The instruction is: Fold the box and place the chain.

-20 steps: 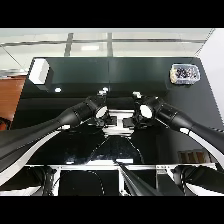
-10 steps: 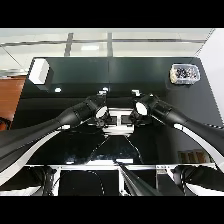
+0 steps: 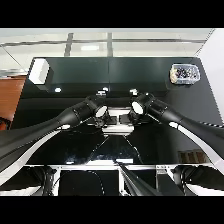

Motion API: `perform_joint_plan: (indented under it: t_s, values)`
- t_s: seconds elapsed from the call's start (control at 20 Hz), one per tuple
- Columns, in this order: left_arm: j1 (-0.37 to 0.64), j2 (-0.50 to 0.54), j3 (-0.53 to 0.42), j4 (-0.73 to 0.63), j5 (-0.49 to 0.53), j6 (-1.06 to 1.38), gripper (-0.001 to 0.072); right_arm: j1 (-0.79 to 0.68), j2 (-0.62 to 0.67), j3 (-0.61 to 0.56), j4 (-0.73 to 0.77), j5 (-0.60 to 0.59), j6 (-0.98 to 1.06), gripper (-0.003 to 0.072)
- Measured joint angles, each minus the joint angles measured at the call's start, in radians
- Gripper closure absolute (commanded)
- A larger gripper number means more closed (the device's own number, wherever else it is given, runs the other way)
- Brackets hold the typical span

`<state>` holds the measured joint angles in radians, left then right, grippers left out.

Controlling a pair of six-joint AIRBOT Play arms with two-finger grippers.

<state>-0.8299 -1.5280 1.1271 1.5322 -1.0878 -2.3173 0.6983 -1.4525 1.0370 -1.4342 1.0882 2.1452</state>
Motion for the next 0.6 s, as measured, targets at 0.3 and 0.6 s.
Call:
perform_joint_plan:
  t_s: [0.3, 0.6]
  values:
    - [0.0, 0.0, 0.0, 0.0, 0.001, 0.002, 0.0682, 0.017, -0.001, 0.001, -0.014, 0.0, 0.007, 0.0671]
    - [0.0, 0.0, 0.0, 0.002, 0.024, 0.006, 0.0682, 0.019, -0.001, 0.001, 0.011, -0.001, 0.026, 0.0377]
